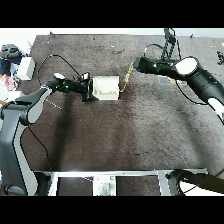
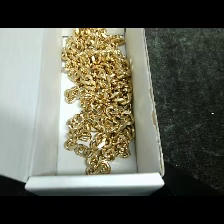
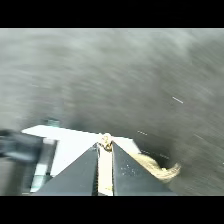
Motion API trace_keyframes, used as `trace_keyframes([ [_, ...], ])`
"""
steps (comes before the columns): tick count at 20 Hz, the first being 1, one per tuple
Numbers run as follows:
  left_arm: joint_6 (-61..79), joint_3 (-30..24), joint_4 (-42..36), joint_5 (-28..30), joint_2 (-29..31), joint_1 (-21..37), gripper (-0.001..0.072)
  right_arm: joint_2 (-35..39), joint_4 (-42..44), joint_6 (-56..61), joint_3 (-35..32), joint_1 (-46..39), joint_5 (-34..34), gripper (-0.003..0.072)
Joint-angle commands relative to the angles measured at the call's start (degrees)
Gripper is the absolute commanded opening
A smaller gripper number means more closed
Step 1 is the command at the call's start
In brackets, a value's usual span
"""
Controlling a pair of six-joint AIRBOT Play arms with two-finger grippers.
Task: Fold the box and place the chain.
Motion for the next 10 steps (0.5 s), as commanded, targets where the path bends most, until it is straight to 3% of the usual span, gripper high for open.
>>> trace_keyframes([
  [1,0.02,0.02,0.02,0.02,-0.02,0.00,0.0288,3.65,1.57,-0.35,0.11,6.16,-5.42,0.0011],
  [7,0.02,0.02,0.02,0.02,-0.02,0.00,0.0288,3.48,2.32,-0.35,0.17,13.77,-16.15,0.0012],
  [10,0.02,0.02,0.02,0.02,-0.02,0.00,0.0288,1.88,2.27,-0.35,0.15,14.14,-16.87,0.0011],
])
